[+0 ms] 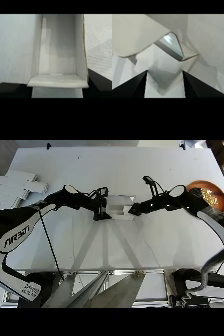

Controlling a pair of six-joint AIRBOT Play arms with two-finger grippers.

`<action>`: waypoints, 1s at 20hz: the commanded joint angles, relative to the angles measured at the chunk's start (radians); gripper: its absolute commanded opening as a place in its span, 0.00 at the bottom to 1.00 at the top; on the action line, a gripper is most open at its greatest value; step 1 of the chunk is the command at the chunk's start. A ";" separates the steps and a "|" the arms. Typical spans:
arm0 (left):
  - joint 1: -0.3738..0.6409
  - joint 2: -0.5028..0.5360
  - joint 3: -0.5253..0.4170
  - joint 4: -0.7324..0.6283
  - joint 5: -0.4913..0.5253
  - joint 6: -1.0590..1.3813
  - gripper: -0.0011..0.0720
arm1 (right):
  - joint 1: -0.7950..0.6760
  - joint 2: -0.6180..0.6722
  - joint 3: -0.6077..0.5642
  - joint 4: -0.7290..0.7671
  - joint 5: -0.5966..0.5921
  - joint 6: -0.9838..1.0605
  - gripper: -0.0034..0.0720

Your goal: Fold the box and place the chain.

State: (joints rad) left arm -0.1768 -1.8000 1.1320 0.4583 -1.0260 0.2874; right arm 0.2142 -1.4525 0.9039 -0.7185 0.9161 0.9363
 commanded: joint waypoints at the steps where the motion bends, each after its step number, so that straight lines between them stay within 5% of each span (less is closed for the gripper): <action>1: 0.000 0.000 0.000 -0.001 0.001 0.000 0.40 | 0.029 0.000 0.000 -0.138 -0.080 0.142 0.67; 14: 0.000 0.000 0.000 -0.001 0.001 0.000 0.40 | 0.080 0.000 0.000 -0.175 -0.200 0.309 0.59; 20: 0.000 0.000 0.000 -0.001 0.001 0.000 0.40 | 0.155 0.000 0.002 -0.549 -0.199 0.636 0.58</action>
State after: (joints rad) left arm -0.1768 -1.8000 1.1320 0.4568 -1.0248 0.2882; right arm 0.3344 -1.4528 0.9058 -1.0561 0.7181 1.3823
